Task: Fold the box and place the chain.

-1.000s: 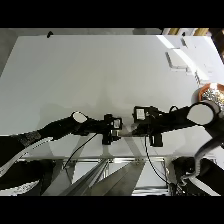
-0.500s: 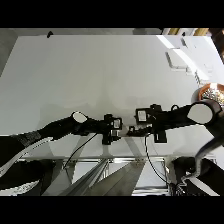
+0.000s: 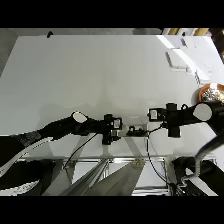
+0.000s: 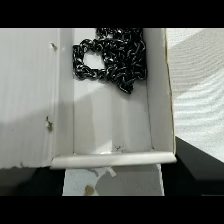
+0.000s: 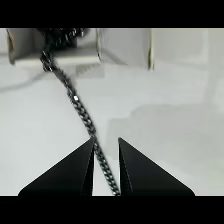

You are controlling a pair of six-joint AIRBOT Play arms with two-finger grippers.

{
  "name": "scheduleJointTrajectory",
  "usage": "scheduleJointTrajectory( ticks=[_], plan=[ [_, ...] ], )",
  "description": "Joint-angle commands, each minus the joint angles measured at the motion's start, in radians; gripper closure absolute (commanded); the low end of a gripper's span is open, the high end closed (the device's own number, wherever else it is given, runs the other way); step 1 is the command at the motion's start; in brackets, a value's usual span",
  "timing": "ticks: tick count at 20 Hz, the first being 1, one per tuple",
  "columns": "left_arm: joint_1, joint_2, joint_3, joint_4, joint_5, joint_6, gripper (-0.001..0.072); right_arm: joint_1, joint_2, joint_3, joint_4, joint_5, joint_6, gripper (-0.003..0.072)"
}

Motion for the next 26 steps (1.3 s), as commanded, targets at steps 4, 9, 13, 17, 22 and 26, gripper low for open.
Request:
scheduleJointTrajectory(
  ticks=[4, 9, 13, 17, 22, 26],
  plan=[
    [0.0, 0.0, 0.0, 0.0, 0.0, 0.0, 0.0437, -0.012, -0.062, -0.029, -0.084, -0.065, -0.043, 0.0536],
    [0.0, 0.0, 0.0, 0.0, 0.0, 0.0, 0.0437, -0.012, -0.137, -0.029, -0.1, -0.072, -0.043, 0.0526],
    [0.0, 0.0, 0.0, 0.0, 0.0, 0.0, 0.0437, -0.012, -0.167, -0.029, -0.101, -0.081, -0.043, 0.0525],
    [0.0, 0.0, 0.0, 0.0, 0.0, 0.0, 0.0437, -0.012, -0.198, -0.032, -0.073, -0.076, -0.077, 0.0525],
    [0.0, 0.0, 0.0, 0.0, 0.0, 0.0, 0.0437, -0.012, -0.203, -0.075, -0.026, -0.095, -0.125, 0.0526],
    [0.0, 0.0, 0.0, 0.0, 0.0, 0.0, 0.0437, -0.012, -0.201, -0.085, -0.027, -0.131, -0.117, 0.0655]
  ],
)
